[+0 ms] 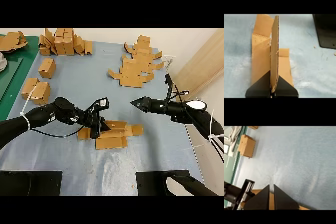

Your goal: Fold the box.

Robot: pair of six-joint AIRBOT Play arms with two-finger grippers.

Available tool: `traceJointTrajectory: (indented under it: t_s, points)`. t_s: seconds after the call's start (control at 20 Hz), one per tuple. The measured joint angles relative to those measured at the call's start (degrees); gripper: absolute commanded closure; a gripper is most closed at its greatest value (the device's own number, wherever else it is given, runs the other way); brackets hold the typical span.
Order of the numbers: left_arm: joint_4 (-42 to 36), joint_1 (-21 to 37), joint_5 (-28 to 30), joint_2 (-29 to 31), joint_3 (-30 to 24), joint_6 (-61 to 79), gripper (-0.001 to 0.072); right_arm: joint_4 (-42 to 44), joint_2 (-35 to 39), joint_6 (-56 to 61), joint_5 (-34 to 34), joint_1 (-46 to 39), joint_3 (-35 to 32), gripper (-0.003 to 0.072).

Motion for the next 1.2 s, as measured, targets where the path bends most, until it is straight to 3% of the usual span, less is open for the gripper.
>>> traceJointTrajectory:
  t_s: [0.35, 0.75, 1.2]
  points:
    - [-2.12, 6.14, -2.45, -0.35, 0.68, 0.68, 0.0697, -1.73, -0.02, 0.15, -0.7, 3.58, -0.24, 0.0603]
    - [-3.89, 6.29, -11.1, -0.37, 0.7, 0.92, 0.0697, -2.27, -0.02, 0.17, -3.45, 5.05, -0.28, 0.0604]
    - [-3.56, 7.06, -10.45, -3.19, 0.76, 2.56, 0.0698, -2.36, -0.02, 0.2, -4.61, 5.31, -0.33, 0.0603]
